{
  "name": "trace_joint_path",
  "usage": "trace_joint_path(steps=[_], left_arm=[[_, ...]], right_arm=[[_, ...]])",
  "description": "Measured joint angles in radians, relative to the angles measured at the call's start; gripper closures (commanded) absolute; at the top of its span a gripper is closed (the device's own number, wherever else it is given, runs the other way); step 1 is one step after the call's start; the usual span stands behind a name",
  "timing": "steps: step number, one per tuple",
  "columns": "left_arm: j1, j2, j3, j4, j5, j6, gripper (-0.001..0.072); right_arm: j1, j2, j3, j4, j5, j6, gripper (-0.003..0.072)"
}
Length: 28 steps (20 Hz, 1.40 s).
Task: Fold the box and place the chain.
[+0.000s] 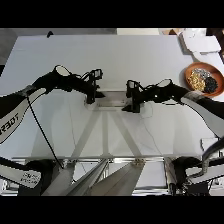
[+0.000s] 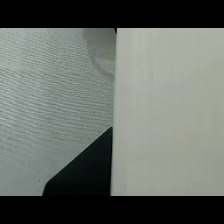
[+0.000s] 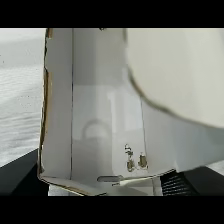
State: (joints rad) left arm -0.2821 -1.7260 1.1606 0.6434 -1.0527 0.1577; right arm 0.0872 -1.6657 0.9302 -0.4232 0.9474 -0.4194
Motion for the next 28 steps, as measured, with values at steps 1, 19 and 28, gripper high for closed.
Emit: trace_joint_path(steps=[1,19,28], left_arm=[[0.000,0.000,0.000,0.000,0.000,0.000,0.0698],[0.000,0.000,0.000,0.000,0.001,-0.001,0.0698],[0.000,0.000,0.000,0.000,0.000,-0.001,0.0698]], right_arm=[[0.000,-0.004,0.000,0.004,-0.001,0.000,-0.0002],[0.000,-0.014,0.000,0.011,0.005,0.003,0.0094],[0.000,-0.014,0.000,0.001,0.006,0.004,0.0249]])
